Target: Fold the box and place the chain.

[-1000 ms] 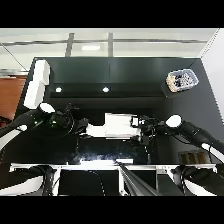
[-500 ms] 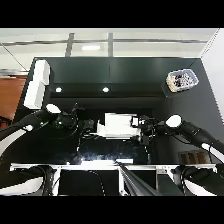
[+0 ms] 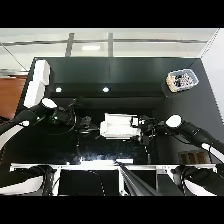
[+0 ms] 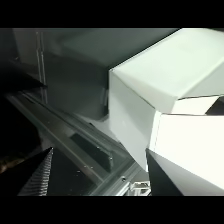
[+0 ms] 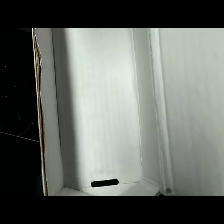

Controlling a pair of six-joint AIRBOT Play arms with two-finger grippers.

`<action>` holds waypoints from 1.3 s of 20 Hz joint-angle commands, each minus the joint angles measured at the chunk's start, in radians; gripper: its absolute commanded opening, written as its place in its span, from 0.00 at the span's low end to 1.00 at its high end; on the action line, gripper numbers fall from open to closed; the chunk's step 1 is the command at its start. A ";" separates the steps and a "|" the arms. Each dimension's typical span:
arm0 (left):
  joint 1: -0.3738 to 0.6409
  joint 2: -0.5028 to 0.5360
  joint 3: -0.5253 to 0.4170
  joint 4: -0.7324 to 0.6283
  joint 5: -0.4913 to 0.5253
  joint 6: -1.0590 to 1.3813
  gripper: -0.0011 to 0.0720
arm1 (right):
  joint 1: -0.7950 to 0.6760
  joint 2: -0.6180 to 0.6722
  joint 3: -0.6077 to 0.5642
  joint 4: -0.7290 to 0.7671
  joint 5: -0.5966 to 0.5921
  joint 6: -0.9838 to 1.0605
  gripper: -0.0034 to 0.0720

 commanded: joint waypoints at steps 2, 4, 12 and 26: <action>-0.016 0.014 0.013 -0.014 -0.034 0.003 0.97 | 0.001 -0.001 0.000 0.000 0.000 0.000 0.05; -0.020 0.024 0.013 -0.019 -0.029 0.003 0.97 | 0.001 -0.001 0.000 0.000 0.000 0.000 0.05; -0.133 0.068 0.048 -0.034 0.109 -0.068 0.96 | 0.001 -0.001 0.000 0.000 0.000 0.000 0.05; -0.388 0.074 0.171 0.382 0.257 -0.575 0.96 | 0.001 -0.001 0.000 0.000 0.000 0.000 0.05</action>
